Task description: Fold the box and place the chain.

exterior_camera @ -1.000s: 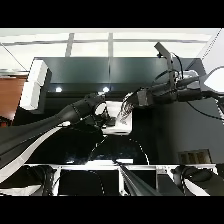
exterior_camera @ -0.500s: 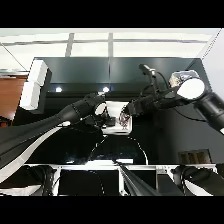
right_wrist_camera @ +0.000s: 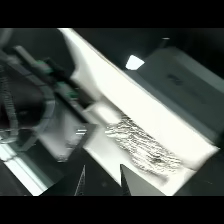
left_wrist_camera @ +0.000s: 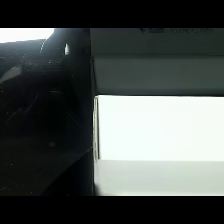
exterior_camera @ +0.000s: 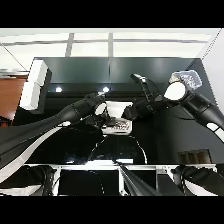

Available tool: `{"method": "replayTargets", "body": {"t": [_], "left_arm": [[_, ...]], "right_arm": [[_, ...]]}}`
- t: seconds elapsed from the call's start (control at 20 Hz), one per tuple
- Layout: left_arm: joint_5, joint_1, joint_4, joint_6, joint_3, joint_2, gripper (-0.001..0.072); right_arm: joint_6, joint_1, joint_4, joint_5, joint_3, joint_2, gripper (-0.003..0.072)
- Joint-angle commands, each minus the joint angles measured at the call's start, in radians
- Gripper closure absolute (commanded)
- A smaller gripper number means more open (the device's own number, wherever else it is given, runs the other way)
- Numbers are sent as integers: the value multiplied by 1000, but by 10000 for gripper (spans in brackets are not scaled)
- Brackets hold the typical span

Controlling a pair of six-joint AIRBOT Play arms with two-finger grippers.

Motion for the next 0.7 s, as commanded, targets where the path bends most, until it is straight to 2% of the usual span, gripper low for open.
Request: {"method": "replayTargets", "body": {"t": [0.0,0.2,0.35,0.5,0.6,0.65], "left_arm": [[0,1,0,0,0,-1,683],[32,1,0,0,-1,-5,683],[24,3,0,16,0,-11,683],[23,6,0,8,18,-10,667],[22,5,3,3,53,-9,374],[14,5,9,5,76,-7,313]], "right_arm": [[2,-141,-78,124,0,40,422],[17,-332,-316,269,-14,159,423],[17,-391,-314,287,-69,241,423],[18,-392,-293,280,-91,262,423],[18,-393,-288,266,-91,262,423],[18,-393,-287,256,-91,262,423]]}}
